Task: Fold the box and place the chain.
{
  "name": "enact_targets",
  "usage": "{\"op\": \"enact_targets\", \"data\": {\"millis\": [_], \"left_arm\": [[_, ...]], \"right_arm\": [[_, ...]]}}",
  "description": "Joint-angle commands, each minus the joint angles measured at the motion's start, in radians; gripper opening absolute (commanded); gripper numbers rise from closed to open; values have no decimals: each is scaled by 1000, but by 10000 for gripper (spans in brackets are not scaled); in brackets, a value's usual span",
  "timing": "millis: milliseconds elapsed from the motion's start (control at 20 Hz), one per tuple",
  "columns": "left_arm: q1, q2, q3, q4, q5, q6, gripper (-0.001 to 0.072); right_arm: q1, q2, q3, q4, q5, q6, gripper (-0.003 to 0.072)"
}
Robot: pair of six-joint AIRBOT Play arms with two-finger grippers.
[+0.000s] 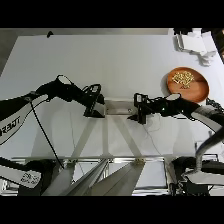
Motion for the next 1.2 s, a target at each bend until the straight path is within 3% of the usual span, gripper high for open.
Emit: {"op": "enact_targets", "data": {"millis": [0,450,700,750,800,850,1150], "left_arm": [[-18,-1,-1,-45,5,-4,707],[-64,-2,-25,-45,249,-87,706],[-64,6,-35,-47,247,-60,702],[-64,6,-35,-46,246,-60,616],[-64,6,-35,-45,240,-60,420],[-64,6,-35,-44,228,-60,318],[-64,5,-37,-45,171,-61,321]], "right_arm": [[0,0,1,0,1,0,518],[0,0,1,0,1,0,518],[0,0,1,0,1,0,518],[1,0,1,0,1,0,518],[0,0,1,0,1,0,518],[0,0,1,0,1,0,518],[0,0,1,0,1,0,518]]}}
